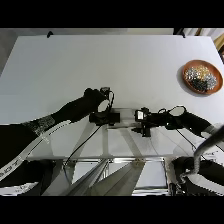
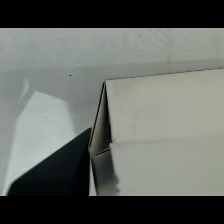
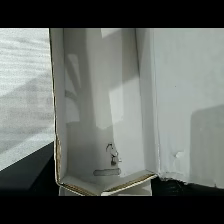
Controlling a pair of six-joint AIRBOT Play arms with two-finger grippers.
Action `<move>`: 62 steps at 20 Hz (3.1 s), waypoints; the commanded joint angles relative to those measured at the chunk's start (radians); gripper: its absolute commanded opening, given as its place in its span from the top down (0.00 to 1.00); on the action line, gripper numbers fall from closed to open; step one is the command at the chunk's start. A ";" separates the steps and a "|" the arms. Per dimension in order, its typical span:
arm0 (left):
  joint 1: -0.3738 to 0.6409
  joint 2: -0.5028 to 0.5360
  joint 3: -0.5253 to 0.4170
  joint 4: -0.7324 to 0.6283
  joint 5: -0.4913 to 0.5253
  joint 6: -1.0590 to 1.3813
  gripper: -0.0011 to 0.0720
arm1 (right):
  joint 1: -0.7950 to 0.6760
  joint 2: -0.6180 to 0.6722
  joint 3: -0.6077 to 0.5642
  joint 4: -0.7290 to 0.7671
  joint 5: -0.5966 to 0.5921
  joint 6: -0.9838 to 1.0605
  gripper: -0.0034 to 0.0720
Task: Fold the box and place the chain.
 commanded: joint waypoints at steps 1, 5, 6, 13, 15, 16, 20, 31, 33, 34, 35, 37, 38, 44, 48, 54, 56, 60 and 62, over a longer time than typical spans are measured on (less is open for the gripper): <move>-0.007 -0.012 0.000 0.002 0.022 -0.010 0.72 | 0.000 0.000 0.000 0.000 0.000 0.000 0.42; -0.012 -0.024 0.000 -0.006 0.032 -0.010 0.80 | 0.000 0.000 0.000 0.000 0.000 0.000 0.42; -0.014 -0.025 0.000 -0.006 0.036 -0.010 0.90 | 0.000 0.000 0.000 0.000 0.000 0.000 0.42; -0.015 -0.030 0.000 -0.006 0.042 -0.010 0.97 | 0.000 0.000 0.000 0.000 0.000 0.000 0.42; -0.015 -0.030 0.000 -0.006 0.044 -0.010 0.81 | 0.000 0.000 0.000 0.000 0.000 0.000 0.42; -0.015 -0.030 0.000 -0.006 0.044 -0.010 0.61 | 0.000 0.000 0.000 0.000 0.000 0.000 0.42; -0.015 -0.030 0.000 -0.006 0.043 -0.010 0.83 | 0.000 0.000 0.000 0.000 0.000 0.000 0.42; -0.015 -0.029 0.000 -0.011 0.029 -0.051 0.92 | 0.000 0.000 0.000 0.000 0.000 0.000 0.42; -0.014 -0.026 0.000 -0.025 0.028 -0.050 0.71 | 0.000 0.000 0.000 0.000 0.000 0.000 0.42; -0.010 -0.020 0.000 -0.031 0.029 -0.050 0.61 | 0.000 0.000 0.000 0.000 0.000 0.000 0.42; -0.003 -0.009 0.000 -0.032 0.029 -0.050 0.59 | 0.000 0.000 0.000 0.000 0.000 0.000 0.42; 0.010 0.016 0.000 -0.031 0.026 -0.049 0.59 | 0.000 0.000 0.000 0.000 0.000 0.000 0.42; 0.020 0.030 0.000 -0.036 0.009 -0.045 0.59 | 0.000 0.000 0.000 0.000 0.000 0.000 0.42; 0.150 0.174 -0.001 -0.051 -0.153 0.301 0.58 | 0.000 0.000 0.000 0.000 0.000 0.000 0.42; 0.273 0.348 -0.048 -0.048 -0.125 1.070 0.07 | 0.000 0.000 0.000 0.000 0.000 0.000 0.42; 0.494 0.470 -0.413 -0.499 0.133 2.292 0.03 | 0.000 0.000 0.000 0.000 0.000 0.000 0.42; 0.493 0.407 -0.472 -0.627 0.142 2.584 0.03 | 0.000 0.000 0.000 0.000 0.000 0.000 0.42; 0.465 0.244 -0.478 -0.813 0.203 2.714 0.02 | 0.000 0.000 0.000 0.000 0.000 0.000 0.42; 0.439 0.200 -0.478 -0.815 0.229 2.715 0.02 | 0.000 0.000 0.000 0.000 0.000 0.000 0.42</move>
